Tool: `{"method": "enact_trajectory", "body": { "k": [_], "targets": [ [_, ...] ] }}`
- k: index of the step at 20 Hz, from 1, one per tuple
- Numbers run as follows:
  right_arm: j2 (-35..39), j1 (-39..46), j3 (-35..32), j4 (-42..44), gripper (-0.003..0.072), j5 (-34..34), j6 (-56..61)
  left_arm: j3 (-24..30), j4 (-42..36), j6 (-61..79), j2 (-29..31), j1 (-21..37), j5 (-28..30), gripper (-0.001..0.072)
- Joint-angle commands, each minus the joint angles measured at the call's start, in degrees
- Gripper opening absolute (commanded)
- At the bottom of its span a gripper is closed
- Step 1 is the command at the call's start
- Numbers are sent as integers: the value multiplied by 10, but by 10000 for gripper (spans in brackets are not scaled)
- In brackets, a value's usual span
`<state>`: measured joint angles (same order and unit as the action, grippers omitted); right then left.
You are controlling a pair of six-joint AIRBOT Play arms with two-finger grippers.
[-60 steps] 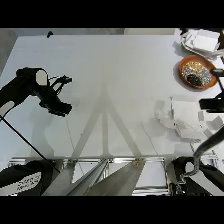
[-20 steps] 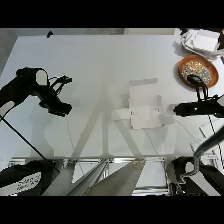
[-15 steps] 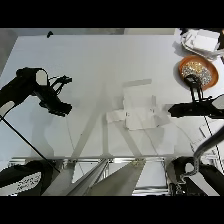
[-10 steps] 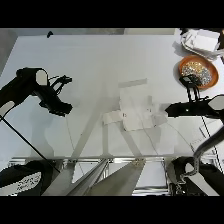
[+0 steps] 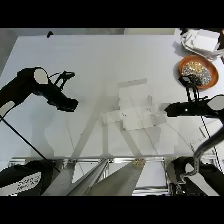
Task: Fold the box and place the chain.
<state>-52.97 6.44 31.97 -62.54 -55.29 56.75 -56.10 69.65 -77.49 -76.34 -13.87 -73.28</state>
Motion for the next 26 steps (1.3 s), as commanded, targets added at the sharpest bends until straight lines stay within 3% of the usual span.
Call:
{"method": "enact_trajectory", "body": {
  "k": [1,3,6,11,15,19,26],
  "targets": [
    [0,-1,0,0,17,-1,0,0,-168,198,-1,-10,94,268],
    [0,-1,0,0,17,-2,0,0,-308,349,-15,-24,132,402],
    [0,-1,0,0,17,-8,0,0,-480,509,-70,-49,143,465],
    [0,-1,0,0,17,-13,0,-6,-660,617,-182,-70,154,505],
    [0,-1,0,0,17,-13,0,-66,-617,585,-245,-74,123,507],
    [0,-1,0,-2,17,-13,0,-135,-505,530,-276,-102,125,509],
    [0,0,0,-4,17,-16,0,-149,-516,546,-300,-150,121,501]
  ]
}}
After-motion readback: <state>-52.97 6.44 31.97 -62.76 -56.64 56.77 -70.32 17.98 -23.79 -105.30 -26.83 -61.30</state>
